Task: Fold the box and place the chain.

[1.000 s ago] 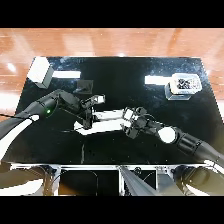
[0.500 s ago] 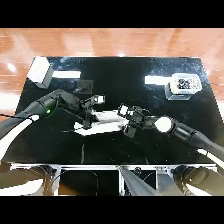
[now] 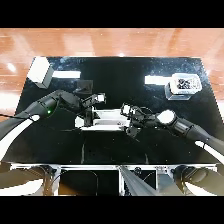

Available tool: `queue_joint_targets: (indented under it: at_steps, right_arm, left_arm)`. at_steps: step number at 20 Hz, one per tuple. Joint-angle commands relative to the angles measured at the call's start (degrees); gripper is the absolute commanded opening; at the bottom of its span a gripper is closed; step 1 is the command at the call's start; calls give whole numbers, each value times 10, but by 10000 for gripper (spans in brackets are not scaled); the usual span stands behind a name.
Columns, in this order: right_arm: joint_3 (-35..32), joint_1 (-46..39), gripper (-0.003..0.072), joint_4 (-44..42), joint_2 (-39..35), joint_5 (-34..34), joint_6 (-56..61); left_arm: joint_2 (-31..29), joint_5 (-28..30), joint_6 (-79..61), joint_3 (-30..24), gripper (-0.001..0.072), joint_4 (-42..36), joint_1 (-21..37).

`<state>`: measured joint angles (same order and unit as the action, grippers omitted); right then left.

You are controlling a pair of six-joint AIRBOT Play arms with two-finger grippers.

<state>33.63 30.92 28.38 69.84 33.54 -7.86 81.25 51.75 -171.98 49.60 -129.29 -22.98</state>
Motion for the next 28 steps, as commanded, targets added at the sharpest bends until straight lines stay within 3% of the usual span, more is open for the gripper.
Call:
queue_joint_targets:
  at_steps: [1, 6, 15, 24, 28]
  right_arm:
    - [0, -15, 709, -35, 23, 27, -63]
    - [1, -15, 709, -87, 46, 36, -128]
    - [2, -15, 708, -88, 49, 17, -148]
    - [3, -12, 708, -63, 49, 34, -118]
    - [3, 3, 707, -5, 49, 38, -76]
  left_arm:
    - [0, -23, 1, 0, 13, 4, 0]
    - [0, -22, 1, 0, 13, 9, 0]
    - [0, 17, 14, 0, 14, 37, -28]
    - [0, 21, 29, 0, 14, 46, -28]
    - [0, 17, 27, 0, 15, 46, -28]
